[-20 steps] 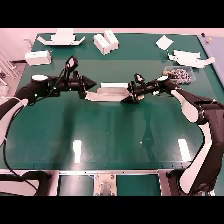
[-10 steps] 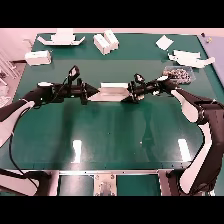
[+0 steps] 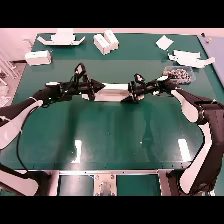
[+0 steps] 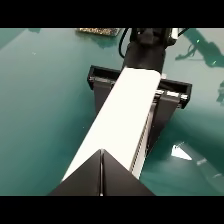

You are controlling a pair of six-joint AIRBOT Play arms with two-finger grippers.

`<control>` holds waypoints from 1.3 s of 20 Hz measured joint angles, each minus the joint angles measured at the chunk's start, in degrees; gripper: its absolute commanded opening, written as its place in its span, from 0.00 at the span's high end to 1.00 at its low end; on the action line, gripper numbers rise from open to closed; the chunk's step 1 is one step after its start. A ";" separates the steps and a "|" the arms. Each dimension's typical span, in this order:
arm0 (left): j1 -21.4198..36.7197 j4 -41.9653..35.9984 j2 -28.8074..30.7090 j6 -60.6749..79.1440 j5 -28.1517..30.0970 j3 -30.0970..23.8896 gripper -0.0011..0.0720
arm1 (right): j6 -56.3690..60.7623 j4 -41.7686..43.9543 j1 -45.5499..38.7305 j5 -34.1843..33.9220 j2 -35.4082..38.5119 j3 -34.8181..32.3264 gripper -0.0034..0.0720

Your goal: Fold the box and place the chain.

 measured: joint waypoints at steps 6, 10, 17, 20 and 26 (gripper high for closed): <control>3.08 -0.39 1.77 0.42 -2.54 0.70 0.96 | 0.00 0.00 0.00 0.00 0.00 0.00 0.26; 4.85 6.99 3.93 -4.20 -6.80 0.76 0.96 | 0.00 0.00 0.00 0.02 0.00 0.00 0.26; 5.05 13.09 0.15 -7.76 -7.74 0.74 0.96 | 0.00 0.00 0.00 0.00 0.00 0.00 0.26; 4.94 11.02 -1.38 -5.95 -6.82 0.76 0.96 | 0.00 0.00 0.00 0.00 -0.02 0.00 0.26; 1.18 7.08 -4.76 -2.14 -1.99 5.51 0.96 | 0.00 0.00 0.00 0.00 -0.02 0.00 0.26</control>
